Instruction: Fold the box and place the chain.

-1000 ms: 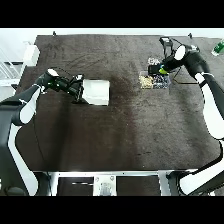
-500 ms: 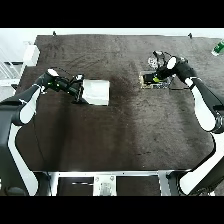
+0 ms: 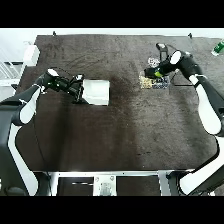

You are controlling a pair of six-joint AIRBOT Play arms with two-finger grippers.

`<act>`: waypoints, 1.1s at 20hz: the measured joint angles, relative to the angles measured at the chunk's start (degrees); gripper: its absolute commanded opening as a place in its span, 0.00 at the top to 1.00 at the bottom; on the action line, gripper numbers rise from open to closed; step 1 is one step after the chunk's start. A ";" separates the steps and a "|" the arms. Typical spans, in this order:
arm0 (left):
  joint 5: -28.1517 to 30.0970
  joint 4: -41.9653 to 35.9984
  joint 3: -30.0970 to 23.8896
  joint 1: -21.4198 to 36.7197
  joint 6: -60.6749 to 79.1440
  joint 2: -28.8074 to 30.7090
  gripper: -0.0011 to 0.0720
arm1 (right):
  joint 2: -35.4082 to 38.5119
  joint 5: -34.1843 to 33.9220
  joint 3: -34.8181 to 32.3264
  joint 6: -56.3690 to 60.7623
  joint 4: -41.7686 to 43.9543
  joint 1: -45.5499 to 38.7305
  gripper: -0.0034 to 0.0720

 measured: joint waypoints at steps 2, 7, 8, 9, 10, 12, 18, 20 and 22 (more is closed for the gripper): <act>0.02 0.02 0.02 0.00 0.00 0.00 0.23 | 4.59 -0.04 0.15 0.00 0.04 0.44 0.93; 0.02 0.00 0.00 -0.02 0.00 0.00 0.23 | 17.79 -2.01 0.31 -1.97 0.37 3.72 0.93; 0.00 0.02 0.00 -0.02 0.00 0.00 0.22 | 20.20 -3.10 0.33 -2.54 0.37 4.55 0.93; 0.00 0.02 0.00 0.00 0.00 0.00 0.23 | 22.21 -4.20 0.35 -2.84 0.39 5.35 0.93; 0.02 0.02 0.00 -0.02 0.00 0.00 0.23 | 24.11 -5.18 0.35 -3.13 0.42 6.23 0.93; 0.02 0.00 0.00 0.00 0.00 0.00 0.23 | 27.06 -7.28 0.35 -3.96 0.42 8.02 0.93; 0.02 0.02 0.00 -0.02 0.00 0.00 0.23 | 30.62 -10.69 0.50 -5.99 0.42 14.21 0.93; 0.02 0.00 0.00 0.00 0.00 0.00 0.23 | 30.86 -11.26 0.52 -6.58 0.42 16.55 0.93; 0.02 0.00 0.00 -0.02 0.00 0.00 0.23 | 31.08 -12.81 0.68 -7.17 0.48 19.17 0.93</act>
